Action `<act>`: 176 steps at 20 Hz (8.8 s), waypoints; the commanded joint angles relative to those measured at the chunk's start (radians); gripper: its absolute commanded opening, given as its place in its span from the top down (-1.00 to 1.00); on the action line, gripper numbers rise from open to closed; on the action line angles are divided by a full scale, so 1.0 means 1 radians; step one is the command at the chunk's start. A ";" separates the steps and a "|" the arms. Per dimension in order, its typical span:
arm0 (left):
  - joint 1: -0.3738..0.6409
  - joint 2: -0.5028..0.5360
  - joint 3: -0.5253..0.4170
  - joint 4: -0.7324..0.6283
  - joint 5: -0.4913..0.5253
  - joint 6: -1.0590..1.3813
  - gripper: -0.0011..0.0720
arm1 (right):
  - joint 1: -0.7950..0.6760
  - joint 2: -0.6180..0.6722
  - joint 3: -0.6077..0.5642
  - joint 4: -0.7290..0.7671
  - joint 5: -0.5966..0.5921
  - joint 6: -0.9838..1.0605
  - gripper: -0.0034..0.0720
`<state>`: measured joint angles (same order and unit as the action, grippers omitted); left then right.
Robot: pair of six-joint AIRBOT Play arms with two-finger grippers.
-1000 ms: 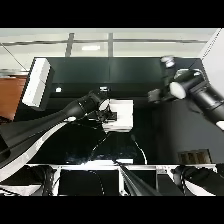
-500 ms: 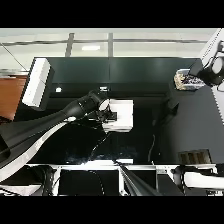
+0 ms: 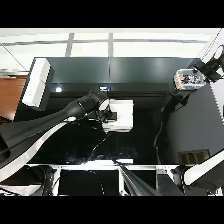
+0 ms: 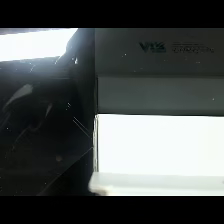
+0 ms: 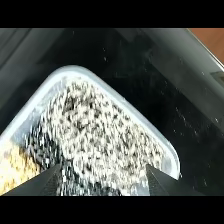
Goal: Fold the box and place the chain.
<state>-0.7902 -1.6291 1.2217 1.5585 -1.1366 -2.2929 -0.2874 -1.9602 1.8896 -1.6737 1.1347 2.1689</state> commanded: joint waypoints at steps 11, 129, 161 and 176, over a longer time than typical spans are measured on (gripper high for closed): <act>0.001 0.000 0.000 0.000 -0.002 0.000 0.90 | -0.010 -0.119 0.112 0.081 0.014 -0.194 0.87; -0.047 0.238 0.075 0.241 -0.156 0.072 -0.97 | 0.331 0.982 -1.007 0.401 0.007 -0.782 0.20; 0.428 0.214 -0.495 -1.048 0.273 2.634 -0.98 | 0.331 0.980 -1.007 0.476 -0.017 -0.725 0.20; 0.377 0.170 -0.442 -1.025 0.285 2.628 -0.73 | 0.331 0.979 -1.007 0.469 -0.021 -0.725 0.20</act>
<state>-0.4061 -1.4578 0.7773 0.5282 -0.8520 0.3367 0.0441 -0.9802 0.8829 -1.2003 1.1137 1.4441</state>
